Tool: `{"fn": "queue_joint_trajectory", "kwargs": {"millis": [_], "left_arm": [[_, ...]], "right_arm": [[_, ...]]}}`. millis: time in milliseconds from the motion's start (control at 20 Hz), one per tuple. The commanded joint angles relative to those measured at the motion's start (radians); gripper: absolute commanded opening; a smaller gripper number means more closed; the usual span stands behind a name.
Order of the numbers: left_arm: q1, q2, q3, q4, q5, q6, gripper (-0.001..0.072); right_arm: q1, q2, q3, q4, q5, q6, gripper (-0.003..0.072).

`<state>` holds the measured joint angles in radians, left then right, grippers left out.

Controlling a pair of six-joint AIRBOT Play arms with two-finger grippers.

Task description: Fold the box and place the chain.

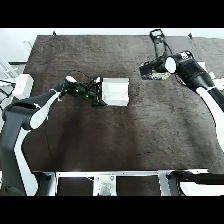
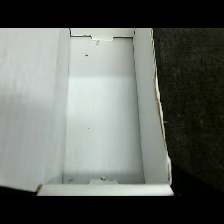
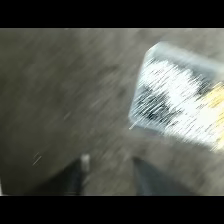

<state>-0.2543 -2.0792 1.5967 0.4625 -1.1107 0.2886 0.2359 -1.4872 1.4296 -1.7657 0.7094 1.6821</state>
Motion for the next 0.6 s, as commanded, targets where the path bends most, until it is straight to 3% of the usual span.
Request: {"fn": "queue_joint_trajectory", "kwargs": {"millis": [0, 250, 550], "left_arm": [[-0.001, 0.000, 0.000, 0.000, 0.000, 0.000, 0.0455], [-0.001, 0.000, 0.000, 0.000, 0.000, 0.000, 0.0455], [-0.001, 0.000, 0.000, 0.000, 0.000, 0.000, 0.0455]], "right_arm": [[-0.085, -0.016, -0.061, 0.003, -0.248, -0.016, 0.0533], [-0.151, -0.155, 0.008, 0.072, -0.213, -0.021, 0.0533], [-0.161, -0.399, 0.316, 0.291, 0.031, -0.211, 0.0511]]}}
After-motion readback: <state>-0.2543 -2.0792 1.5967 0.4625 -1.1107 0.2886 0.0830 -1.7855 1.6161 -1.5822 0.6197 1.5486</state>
